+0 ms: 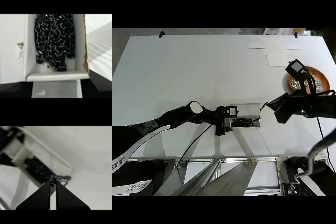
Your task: Fold the box and place the chain.
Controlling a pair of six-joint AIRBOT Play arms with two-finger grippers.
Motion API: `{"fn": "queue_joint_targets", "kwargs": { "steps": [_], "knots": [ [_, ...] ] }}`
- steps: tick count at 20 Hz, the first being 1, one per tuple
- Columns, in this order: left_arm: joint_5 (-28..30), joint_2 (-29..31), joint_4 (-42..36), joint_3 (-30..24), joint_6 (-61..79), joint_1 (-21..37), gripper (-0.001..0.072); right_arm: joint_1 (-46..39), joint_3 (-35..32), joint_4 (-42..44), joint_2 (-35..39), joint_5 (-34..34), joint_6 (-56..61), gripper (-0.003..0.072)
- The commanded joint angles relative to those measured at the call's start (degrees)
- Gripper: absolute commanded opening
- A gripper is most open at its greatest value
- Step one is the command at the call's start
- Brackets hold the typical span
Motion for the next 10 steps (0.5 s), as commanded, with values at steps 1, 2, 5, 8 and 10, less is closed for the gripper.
{"fn": "queue_joint_targets", "kwargs": {
  "steps": [1, 2, 5, 8, 10],
  "knots": [
    [0.0, 0.0, 0.0, 0.0, 0.0, 0.0, 0.0270, 1.0, 0.0, 10.3, 3.2, 4.4, -10.3, 0.0014],
    [0.0, 0.0, 0.0, 0.0, 0.0, 0.0, 0.0270, 1.0, -0.1, 13.4, 3.2, 4.6, -11.8, 0.0014],
    [0.0, 0.0, 0.0, 0.0, 0.0, 0.0, 0.0270, 1.0, -0.8, 22.9, 3.1, 4.2, -17.3, 0.0014],
    [0.0, 0.0, 0.0, 0.0, 0.0, 0.0, 0.0270, 1.0, -2.1, 25.0, 2.9, 0.1, -18.6, 0.0015],
    [0.0, 0.0, 0.0, 0.0, 0.0, 0.0, 0.0270, 1.0, -3.9, 25.1, 1.7, -2.4, -18.8, 0.0014]
  ]
}}
